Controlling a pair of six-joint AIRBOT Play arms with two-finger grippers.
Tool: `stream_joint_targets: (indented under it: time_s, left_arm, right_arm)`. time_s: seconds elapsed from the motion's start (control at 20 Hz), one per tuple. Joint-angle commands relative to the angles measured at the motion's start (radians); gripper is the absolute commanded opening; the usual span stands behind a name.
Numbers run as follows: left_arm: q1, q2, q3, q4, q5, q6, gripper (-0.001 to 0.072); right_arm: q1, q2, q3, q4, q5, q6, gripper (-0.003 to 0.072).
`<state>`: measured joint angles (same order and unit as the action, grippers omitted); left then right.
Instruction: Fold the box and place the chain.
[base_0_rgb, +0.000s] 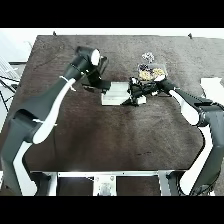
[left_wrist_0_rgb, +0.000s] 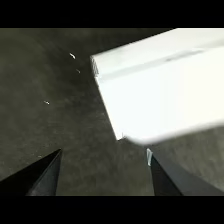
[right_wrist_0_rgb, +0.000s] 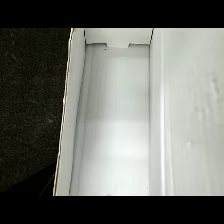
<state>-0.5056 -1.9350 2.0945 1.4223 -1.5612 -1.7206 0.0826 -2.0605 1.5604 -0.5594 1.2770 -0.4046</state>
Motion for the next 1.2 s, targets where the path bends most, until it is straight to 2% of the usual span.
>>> stream_joint_targets:
  time_s: [0.0, 0.15, 0.25, 0.4, 0.45, 0.5, 0.55, 0.65, 0.75, 1.15]
  left_arm:
    - [0.047, 0.091, -0.003, -0.145, 0.000, 0.385, 0.0616]
    - [0.084, 0.102, -0.053, -0.167, 0.010, 0.676, 0.0616]
    - [0.146, 0.102, -0.110, -0.251, 0.047, 0.921, 0.0615]
    - [0.270, 0.099, -0.207, -0.545, 0.081, 1.387, 0.0611]
    - [0.308, 0.099, -0.265, -0.657, 0.132, 1.523, 0.0607]
    - [0.335, 0.099, -0.328, -0.723, 0.174, 1.608, 0.0647]
    - [0.358, 0.099, -0.392, -0.759, 0.223, 1.702, 0.0720]
    - [0.375, 0.099, -0.512, -0.775, 0.357, 1.777, 0.0720]
    - [0.375, 0.095, -0.579, -0.814, 0.436, 1.810, 0.0720]
    - [0.354, -0.009, -0.586, -0.916, 0.448, 1.932, 0.0720]
  right_arm:
    - [0.001, 0.000, 0.000, 0.001, -0.002, 0.000, 0.0496]
    - [0.001, 0.000, 0.000, 0.001, -0.002, 0.000, 0.0496]
    - [0.001, 0.000, 0.000, 0.001, -0.002, 0.000, 0.0496]
    - [0.001, 0.000, 0.000, 0.001, -0.002, 0.000, 0.0496]
    - [0.001, 0.000, 0.000, 0.001, -0.002, 0.000, 0.0496]
    - [0.001, 0.000, 0.000, 0.001, -0.002, 0.000, 0.0496]
    - [0.001, 0.000, 0.000, 0.001, -0.002, 0.000, 0.0496]
    - [0.001, 0.000, 0.000, 0.001, -0.002, 0.000, 0.0496]
    - [0.001, 0.000, 0.000, 0.001, -0.002, 0.000, 0.0496]
    - [0.001, 0.000, 0.000, 0.001, -0.002, 0.000, 0.0496]
